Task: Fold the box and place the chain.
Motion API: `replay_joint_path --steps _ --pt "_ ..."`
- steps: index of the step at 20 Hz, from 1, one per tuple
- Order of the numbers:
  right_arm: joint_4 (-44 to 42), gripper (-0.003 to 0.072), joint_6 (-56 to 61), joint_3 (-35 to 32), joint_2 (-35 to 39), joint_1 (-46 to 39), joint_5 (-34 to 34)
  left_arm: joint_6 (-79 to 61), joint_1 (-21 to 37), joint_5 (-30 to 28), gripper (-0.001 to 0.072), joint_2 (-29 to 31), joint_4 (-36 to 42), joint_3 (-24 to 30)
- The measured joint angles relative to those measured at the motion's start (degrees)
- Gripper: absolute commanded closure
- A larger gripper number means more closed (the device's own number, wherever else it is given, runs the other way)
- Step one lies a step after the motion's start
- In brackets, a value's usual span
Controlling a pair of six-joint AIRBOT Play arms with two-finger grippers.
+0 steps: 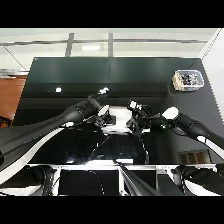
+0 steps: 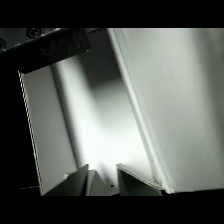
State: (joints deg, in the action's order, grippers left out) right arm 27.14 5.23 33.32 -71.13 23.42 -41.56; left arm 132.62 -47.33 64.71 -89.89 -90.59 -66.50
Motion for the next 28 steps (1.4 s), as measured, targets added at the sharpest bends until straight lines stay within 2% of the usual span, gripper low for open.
replay_joint_path --steps 1,5,10,12,14,16,18,22,25,26,27,28 --pt "0.0 0.0674 0.7 0.0 0.0 0.0 0.0 0.0 0.0 0.0 0.0678 0.0 0.0 0.0" --pt "3.6 0.0672 10.9 1.7 1.0 -1.8 -3.1 0.1 0.0 -0.2 0.0678 0.0 0.0 0.0" --pt "18.4 0.0672 37.1 7.5 8.9 -14.7 -18.2 0.2 0.0 -0.2 0.0678 0.0 0.1 0.0" --pt "24.6 0.0672 48.5 7.0 11.8 -22.2 -18.6 0.1 0.0 -0.2 0.0678 0.0 0.0 0.0" --pt "27.7 0.0672 60.5 3.4 12.8 -28.7 -16.1 0.1 0.0 -0.2 0.0678 0.0 0.0 0.0" --pt "26.1 0.0671 67.4 -1.2 12.2 -31.5 -14.3 0.1 0.0 -0.2 0.0678 0.0 0.0 0.0" --pt "20.6 0.0671 68.7 -4.4 9.8 -30.8 -13.1 0.0 0.0 -0.2 0.0678 0.0 0.0 0.0" --pt "7.8 0.0671 63.5 -6.4 3.2 -24.4 -12.3 0.0 0.0 -0.1 0.0678 0.0 0.0 0.0" --pt "2.5 0.0669 58.6 -5.2 0.1 -20.3 -12.8 0.0 0.0 -0.1 0.0678 0.0 0.0 0.0" --pt "1.7 0.0537 57.3 -4.3 -0.4 -19.7 -13.6 0.0 0.0 -0.1 0.0678 0.0 0.0 0.0" --pt "1.5 0.0241 56.2 -3.1 -0.8 -19.4 -14.8 0.0 0.0 -0.1 0.0678 0.0 0.0 0.0" --pt "1.6 -0.0007 55.3 -1.6 -1.1 -19.3 -16.1 0.0 0.0 -0.1 0.0678 0.0 0.0 0.0"
